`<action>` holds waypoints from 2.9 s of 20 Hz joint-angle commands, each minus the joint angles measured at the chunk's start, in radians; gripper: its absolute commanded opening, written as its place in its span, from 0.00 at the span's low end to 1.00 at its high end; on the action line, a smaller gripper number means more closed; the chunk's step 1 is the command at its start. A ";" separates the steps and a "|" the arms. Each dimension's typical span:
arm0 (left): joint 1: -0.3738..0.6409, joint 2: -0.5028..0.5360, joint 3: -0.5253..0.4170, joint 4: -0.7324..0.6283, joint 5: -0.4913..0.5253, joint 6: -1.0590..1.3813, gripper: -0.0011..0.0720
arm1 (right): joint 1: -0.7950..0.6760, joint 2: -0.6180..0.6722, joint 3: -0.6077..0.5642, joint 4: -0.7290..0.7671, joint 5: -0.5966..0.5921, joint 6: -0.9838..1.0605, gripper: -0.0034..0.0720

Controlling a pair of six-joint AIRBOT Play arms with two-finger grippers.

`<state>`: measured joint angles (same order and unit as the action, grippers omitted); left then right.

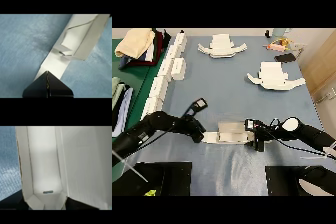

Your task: Fold the box.

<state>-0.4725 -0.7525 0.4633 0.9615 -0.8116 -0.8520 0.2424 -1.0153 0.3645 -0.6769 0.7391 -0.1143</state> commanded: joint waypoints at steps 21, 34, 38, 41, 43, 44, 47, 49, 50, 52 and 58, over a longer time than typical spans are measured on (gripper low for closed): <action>-0.021 -0.124 -0.066 -0.331 0.066 -0.385 0.04 | 0.000 0.000 0.001 0.001 0.000 0.000 0.71; -0.019 -0.125 -0.059 -0.365 0.077 -0.394 0.72 | 0.000 0.000 0.001 0.001 0.000 0.000 0.71; -0.021 -0.134 -0.059 -0.476 0.065 -0.344 0.72 | 0.000 0.000 0.001 0.001 0.000 0.000 0.71; -0.069 -0.138 -0.059 -0.475 0.072 -0.343 0.71 | 0.000 0.000 0.001 0.001 0.001 0.000 0.71; -0.130 -0.139 -0.056 -0.447 0.145 -0.401 0.70 | 0.000 0.000 0.001 0.001 0.000 0.000 0.71; -0.165 -0.139 -0.048 -0.398 0.183 -0.464 0.70 | 0.000 0.000 0.001 0.001 0.000 0.000 0.71; -0.262 -0.140 0.006 -0.129 0.237 -0.771 0.69 | 0.000 0.000 0.001 0.001 0.000 0.000 0.71; -0.318 -0.167 0.059 0.062 0.214 -0.984 0.69 | 0.000 0.000 0.001 0.000 0.000 0.000 0.71; -0.344 -0.196 0.090 0.130 0.190 -1.064 0.69 | 0.000 0.000 0.001 0.001 0.000 0.000 0.71; -0.389 -0.272 0.157 0.224 0.136 -1.165 0.69 | 0.000 0.000 0.001 0.000 0.000 0.000 0.71; -0.489 -0.480 0.379 0.418 -0.058 -1.412 0.69 | 0.000 0.000 0.001 0.000 0.000 0.000 0.71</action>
<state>-0.9146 -1.1454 0.7506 1.2530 -0.7563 -2.1006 0.2424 -1.0153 0.3645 -0.6765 0.7395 -0.1139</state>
